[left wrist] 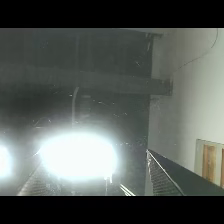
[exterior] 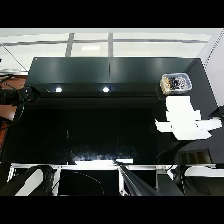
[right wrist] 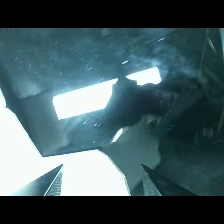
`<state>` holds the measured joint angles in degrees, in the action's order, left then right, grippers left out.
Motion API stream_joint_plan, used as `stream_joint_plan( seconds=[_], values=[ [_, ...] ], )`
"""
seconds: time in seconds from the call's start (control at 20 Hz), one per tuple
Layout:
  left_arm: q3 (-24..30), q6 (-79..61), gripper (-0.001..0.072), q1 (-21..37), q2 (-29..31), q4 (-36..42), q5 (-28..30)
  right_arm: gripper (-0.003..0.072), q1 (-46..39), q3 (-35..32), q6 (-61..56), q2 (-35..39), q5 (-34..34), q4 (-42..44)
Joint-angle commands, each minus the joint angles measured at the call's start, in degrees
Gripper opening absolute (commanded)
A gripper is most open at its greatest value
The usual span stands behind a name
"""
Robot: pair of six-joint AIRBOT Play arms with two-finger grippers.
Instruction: Fold the box and place the chain.
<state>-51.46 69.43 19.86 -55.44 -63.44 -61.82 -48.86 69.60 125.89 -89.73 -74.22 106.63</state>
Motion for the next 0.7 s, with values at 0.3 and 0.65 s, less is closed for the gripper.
stream_joint_plan(
  seconds=[0.3, 0.65],
  values=[
    [0.02, -0.02, 0.0710, 0.15, -0.04, -0.59, -1.22, 0.0023, 1.09, 0.68, -6.45, -0.59, -4.81, -4.92],
    [0.02, -0.04, 0.0709, 0.15, -0.04, -0.81, -1.18, 0.0024, 4.48, 0.68, -6.03, 3.15, -6.14, 8.90]
  ],
)
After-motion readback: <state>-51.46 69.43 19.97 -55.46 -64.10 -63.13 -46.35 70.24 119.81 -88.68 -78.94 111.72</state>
